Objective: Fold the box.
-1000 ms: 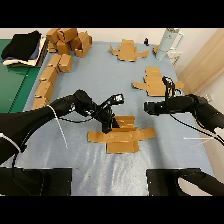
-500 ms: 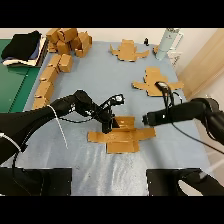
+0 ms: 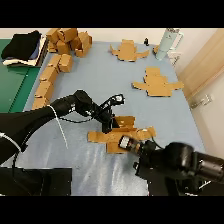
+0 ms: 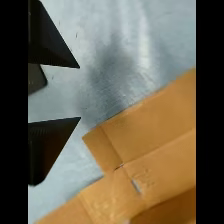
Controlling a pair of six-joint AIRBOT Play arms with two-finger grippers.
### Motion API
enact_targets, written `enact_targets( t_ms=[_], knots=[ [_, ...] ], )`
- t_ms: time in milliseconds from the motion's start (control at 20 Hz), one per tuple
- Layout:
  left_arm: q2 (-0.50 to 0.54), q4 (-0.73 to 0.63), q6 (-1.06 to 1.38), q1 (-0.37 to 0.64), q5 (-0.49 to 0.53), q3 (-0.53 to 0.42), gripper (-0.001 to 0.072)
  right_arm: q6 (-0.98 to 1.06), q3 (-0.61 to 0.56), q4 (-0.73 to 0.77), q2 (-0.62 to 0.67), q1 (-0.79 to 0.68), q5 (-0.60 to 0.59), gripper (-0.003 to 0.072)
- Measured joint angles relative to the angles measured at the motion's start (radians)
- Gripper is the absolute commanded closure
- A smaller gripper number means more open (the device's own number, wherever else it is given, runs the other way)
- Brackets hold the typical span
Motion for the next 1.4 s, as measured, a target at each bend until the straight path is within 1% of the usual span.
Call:
enact_targets(
  t_ms=[150, 350, 500, 650, 800, 950, 1000, 1050, 1100, 1250, 1400],
  knots=[
    [0.0, 0.0, 0.0, 0.0, 0.0, 0.0, 0.0696, 0.002, -0.031, -0.133, -0.068, 0.095, 0.07, 0.0219],
    [0.0, 0.0, 0.0, 0.0, 0.0, 0.0, 0.0696, 0.06, -0.045, -0.325, -0.175, 0.137, 0.139, 0.022],
    [0.0, 0.0, 0.0, 0.0, 0.0, 0.0, 0.0696, 0.129, -0.049, -0.455, -0.232, 0.146, 0.161, 0.022],
    [0.0, 0.0, 0.0, 0.0, 0.0, 0.0, 0.0696, 0.168, -0.049, -0.536, -0.259, 0.15, 0.175, 0.022],
    [0.0, 0.001, 0.0, -0.001, 0.0, 0.0, 0.0696, 0.216, -0.049, -0.584, -0.265, 0.151, 0.181, 0.022],
    [0.0, 0.001, 0.0, -0.001, 0.0, 0.0, 0.0696, 0.331, -0.049, -0.637, -0.241, 0.152, 0.183, 0.0219],
    [0.0, 0.0, 0.0, -0.001, 0.0, 0.0, 0.0696, 0.377, -0.05, -0.654, -0.229, 0.152, 0.182, 0.0184],
    [0.0, 0.0, 0.0, -0.001, 0.0, 0.0, 0.0696, 0.428, -0.049, -0.673, -0.214, 0.152, 0.178, 0.0008],
    [0.0, 0.0, 0.0, -0.001, 0.0, 0.0, 0.0696, 0.482, -0.05, -0.686, -0.2, 0.152, 0.178, -0.0034],
    [0.0, 0.0, 0.0, -0.001, 0.0, 0.0, 0.0696, 0.594, -0.05, -0.703, -0.174, 0.152, 0.171, -0.0034],
    [0.0, 0.001, 0.0, -0.002, 0.0, 0.0, 0.0696, 0.644, -0.05, -0.708, -0.164, 0.152, 0.166, -0.0034]
  ],
)
